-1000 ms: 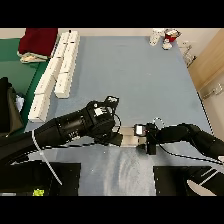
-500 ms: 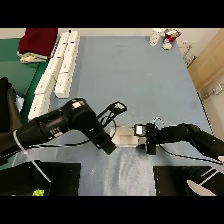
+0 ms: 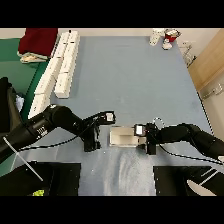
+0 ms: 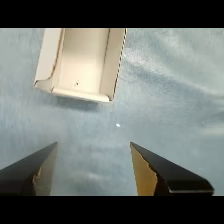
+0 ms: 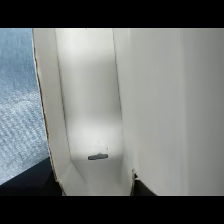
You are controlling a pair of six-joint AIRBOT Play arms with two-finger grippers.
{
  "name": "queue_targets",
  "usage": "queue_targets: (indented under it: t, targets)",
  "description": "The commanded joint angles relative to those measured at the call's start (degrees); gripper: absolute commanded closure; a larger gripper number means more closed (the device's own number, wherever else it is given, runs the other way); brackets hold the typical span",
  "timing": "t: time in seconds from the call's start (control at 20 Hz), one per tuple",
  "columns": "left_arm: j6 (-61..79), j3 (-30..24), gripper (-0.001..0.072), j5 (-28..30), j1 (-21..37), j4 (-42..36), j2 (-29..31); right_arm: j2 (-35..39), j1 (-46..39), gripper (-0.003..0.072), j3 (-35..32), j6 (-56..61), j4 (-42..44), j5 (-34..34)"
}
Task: Fold the box.
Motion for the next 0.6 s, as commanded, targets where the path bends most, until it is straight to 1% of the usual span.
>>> queue_targets:
  t: [0.0,0.1,0.15,0.25,0.4,0.55]
  targets:
    - [25.16,-8.15,0.0020,13.18,2.71,-12.76,0.13,0.04,0.07,0.0232,-0.02,0.00,0.04,0.00]
    - [35.28,-12.13,0.0020,18.88,2.69,-21.16,0.13,0.04,0.07,0.0232,-0.02,0.00,0.04,0.00]
    - [38.53,-13.66,0.0021,20.83,2.69,-25.00,0.13,0.04,0.07,0.0232,-0.02,0.00,0.04,0.00]
    - [39.06,-15.19,0.0021,22.73,2.69,-27.82,0.11,0.04,0.07,0.0232,-0.02,0.00,0.04,0.00]
    - [39.08,-15.45,0.0020,24.39,2.64,-32.63,-1.40,0.04,0.07,0.0232,-0.02,0.00,0.04,0.00]
    - [40.39,-15.34,0.0021,24.37,2.58,-33.68,-4.00,0.04,0.07,0.0232,-0.02,0.00,0.04,0.00]
